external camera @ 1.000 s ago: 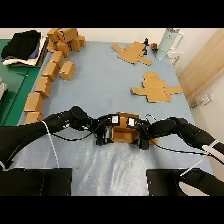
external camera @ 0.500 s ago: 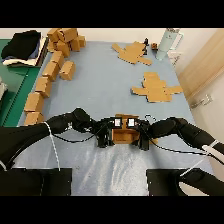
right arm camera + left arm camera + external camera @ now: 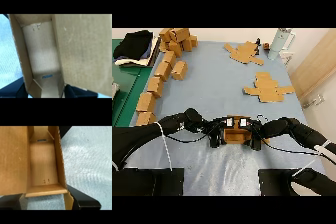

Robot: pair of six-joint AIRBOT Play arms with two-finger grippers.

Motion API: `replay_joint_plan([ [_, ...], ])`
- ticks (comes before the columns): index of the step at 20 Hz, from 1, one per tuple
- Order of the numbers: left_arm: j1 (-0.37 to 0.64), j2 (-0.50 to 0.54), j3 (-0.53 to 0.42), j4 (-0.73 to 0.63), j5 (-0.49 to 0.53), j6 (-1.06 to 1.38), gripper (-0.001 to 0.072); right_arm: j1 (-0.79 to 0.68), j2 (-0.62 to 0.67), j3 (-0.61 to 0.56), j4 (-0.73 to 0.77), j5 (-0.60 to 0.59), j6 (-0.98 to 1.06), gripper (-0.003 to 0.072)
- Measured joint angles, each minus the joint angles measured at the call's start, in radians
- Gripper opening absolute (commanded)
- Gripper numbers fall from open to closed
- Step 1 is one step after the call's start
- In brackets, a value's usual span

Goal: Fold the box.

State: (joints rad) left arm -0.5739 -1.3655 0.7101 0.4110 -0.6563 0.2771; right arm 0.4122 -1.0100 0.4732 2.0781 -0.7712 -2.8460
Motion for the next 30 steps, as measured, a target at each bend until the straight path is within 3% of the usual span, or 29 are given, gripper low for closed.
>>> replay_joint_plan([
  [21,0.0,0.0,0.0,0.0,-0.002,-0.002,0.0476,0.0,0.0,0.0,-0.001,0.002,0.0,0.0512],
  [23,0.0,0.0,0.0,0.0,-0.004,-0.005,0.0476,-0.001,0.0,0.0,0.002,0.003,0.005,0.072],
  [30,0.0,0.0,-0.001,-0.002,-0.003,-0.004,0.0476,-0.011,0.059,0.002,-0.057,-0.024,0.088,0.072],
])
